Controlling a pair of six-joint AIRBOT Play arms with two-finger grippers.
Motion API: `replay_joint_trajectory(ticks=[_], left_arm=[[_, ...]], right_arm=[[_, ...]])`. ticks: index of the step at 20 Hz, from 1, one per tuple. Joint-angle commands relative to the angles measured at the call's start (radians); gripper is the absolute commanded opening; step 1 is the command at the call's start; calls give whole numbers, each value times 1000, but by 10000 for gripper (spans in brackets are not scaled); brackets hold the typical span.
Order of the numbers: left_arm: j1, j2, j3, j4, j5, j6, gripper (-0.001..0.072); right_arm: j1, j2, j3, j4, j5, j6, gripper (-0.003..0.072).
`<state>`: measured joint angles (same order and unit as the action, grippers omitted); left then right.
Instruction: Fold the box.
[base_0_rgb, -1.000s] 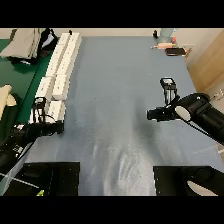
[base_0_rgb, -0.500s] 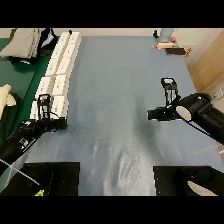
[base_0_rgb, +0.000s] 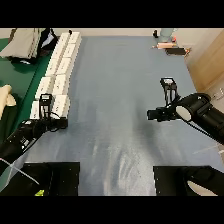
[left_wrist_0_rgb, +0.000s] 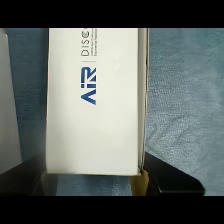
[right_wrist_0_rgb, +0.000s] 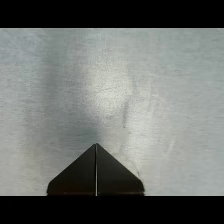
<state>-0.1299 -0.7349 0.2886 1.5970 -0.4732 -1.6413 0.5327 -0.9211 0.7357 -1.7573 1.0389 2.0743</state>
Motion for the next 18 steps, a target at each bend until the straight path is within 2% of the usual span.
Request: replay_joint_trajectory(ticks=[1, 12, 13, 14, 15, 18], left_arm=[[0, -1, 1, 0, 2, 3, 375], [0, -1, 1, -3, 0, 3, 378], [0, -1, 1, -3, -2, 3, 425], [0, -1, 1, -3, -2, 3, 661], [0, -1, 1, -3, -2, 2, 704], [0, 0, 2, 0, -41, 3, 704]], right_arm=[[1, 0, 0, 8, 0, 0, 1], [1, 0, 0, 8, 0, 0, 1], [1, 0, 0, 8, 0, 0, 1], [1, 0, 0, 8, 0, 0, 1], [1, 0, 0, 8, 0, 0, 1], [1, 0, 0, 8, 0, -4, 1]])
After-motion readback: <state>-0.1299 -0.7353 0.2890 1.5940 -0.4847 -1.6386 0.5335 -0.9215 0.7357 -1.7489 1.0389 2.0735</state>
